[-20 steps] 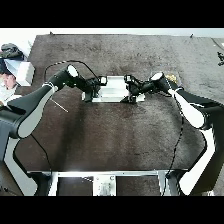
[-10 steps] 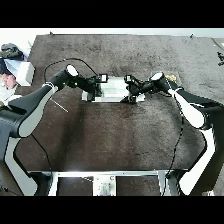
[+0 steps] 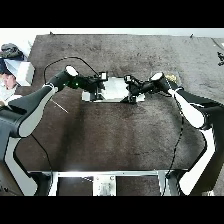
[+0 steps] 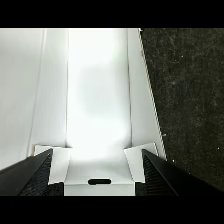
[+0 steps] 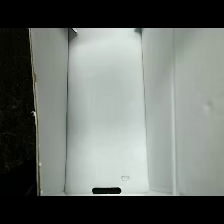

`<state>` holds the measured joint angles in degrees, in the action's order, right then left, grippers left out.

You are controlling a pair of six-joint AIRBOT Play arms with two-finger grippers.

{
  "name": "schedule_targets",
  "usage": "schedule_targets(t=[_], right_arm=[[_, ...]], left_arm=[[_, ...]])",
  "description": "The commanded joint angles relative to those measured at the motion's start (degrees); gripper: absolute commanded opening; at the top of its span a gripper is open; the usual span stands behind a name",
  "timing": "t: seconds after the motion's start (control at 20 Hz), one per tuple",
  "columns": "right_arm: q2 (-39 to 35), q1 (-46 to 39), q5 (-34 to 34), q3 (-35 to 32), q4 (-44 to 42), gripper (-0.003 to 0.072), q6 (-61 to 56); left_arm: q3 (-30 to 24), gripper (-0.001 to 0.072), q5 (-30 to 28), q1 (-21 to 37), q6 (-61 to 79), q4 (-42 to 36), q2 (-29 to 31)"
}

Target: Fold the box and place the chain.

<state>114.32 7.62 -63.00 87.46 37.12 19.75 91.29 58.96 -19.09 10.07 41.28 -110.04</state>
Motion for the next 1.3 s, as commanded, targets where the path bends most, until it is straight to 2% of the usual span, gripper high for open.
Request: schedule_targets(t=[0.0, 0.15, 0.2, 0.3, 0.4, 0.45, 0.5, 0.8, 1.05, 1.25], right_arm=[[0.0, 0.0, 0.0, 0.0, -0.1, 0.0472, 0.0], [0.0, 0.0, 0.0, 0.0, -0.1, 0.0472, 0.0], [0.0, 0.0, 0.0, 0.0, -0.1, 0.0472, 0.0], [0.0, 0.0, 0.0, 0.0, -0.1, 0.0473, 0.0], [0.0, 0.0, 0.0, 0.0, -0.1, 0.0472, 0.0], [0.0, 0.0, 0.0, 0.0, -0.1, 0.0472, 0.0], [0.0, 0.0, 0.0, 0.0, -0.1, 0.0472, 0.0], [0.0, 0.0, 0.0, 0.0, -0.1, 0.0472, 0.0], [0.0, 0.0, 0.0, 0.0, -0.1, 0.0472, 0.0], [0.0, 0.0, 0.0, 0.0, -0.1, 0.0472, 0.0]], left_arm=[[0.0, 0.063, -0.8, 0.0, -0.6, -0.6, 0.0], [0.0, 0.0614, -1.0, 0.0, -1.6, -0.5, 0.0], [0.0, 0.0393, -0.9, 0.0, -2.7, 0.3, 0.0], [0.0, 0.025, -0.1, 0.1, -4.7, 4.2, 0.0], [0.0, 0.022, 1.8, 0.9, -5.6, 4.6, 0.0], [0.0, 0.0088, 2.9, 1.5, -5.6, 3.5, 0.0], [0.0, 0.0044, 4.1, 2.2, -5.6, 2.2, 0.0], [0.7, 0.0011, 10.3, 5.5, -7.9, -0.1, 1.1], [1.0, 0.0007, 10.0, 6.5, -24.2, 2.3, 8.9], [0.7, 0.0007, 10.9, 10.8, -43.6, 6.4, 13.4]])
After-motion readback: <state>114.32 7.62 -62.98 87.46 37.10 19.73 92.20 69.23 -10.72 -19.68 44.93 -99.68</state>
